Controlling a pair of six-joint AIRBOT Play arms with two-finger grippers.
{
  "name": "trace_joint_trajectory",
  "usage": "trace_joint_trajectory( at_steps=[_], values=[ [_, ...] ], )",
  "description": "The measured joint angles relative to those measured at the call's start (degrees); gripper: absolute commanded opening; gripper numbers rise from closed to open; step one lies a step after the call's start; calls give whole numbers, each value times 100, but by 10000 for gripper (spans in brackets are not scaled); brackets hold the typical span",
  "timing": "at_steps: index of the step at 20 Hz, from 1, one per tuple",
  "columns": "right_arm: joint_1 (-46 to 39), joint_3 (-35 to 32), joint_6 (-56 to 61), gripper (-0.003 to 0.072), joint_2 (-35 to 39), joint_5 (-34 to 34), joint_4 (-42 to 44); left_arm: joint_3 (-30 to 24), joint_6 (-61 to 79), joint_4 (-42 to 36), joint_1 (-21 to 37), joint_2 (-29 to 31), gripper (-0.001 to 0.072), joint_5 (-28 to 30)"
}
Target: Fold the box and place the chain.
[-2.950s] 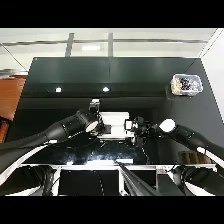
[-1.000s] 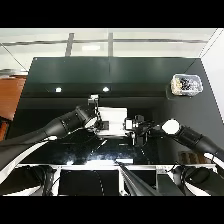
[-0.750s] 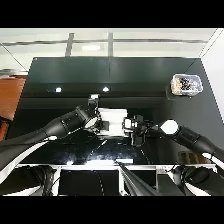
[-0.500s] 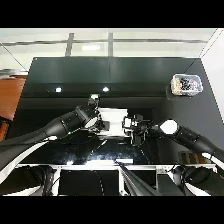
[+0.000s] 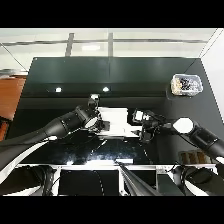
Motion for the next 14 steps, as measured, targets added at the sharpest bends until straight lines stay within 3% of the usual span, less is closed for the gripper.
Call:
trace_joint_trajectory(
  at_steps=[6, 12, 14],
  values=[
    [-166, -92, 195, 568, -103, 142, -149, 0, 0, 2, 0, 0, 31, -2],
    [313, -133, -916, 549, -496, -398, 529, 0, 0, 4, 0, 0, 31, -7],
    [505, -136, -1185, 365, -625, -566, 673, 0, 0, 7, 0, -2, 30, -7]
  ],
)
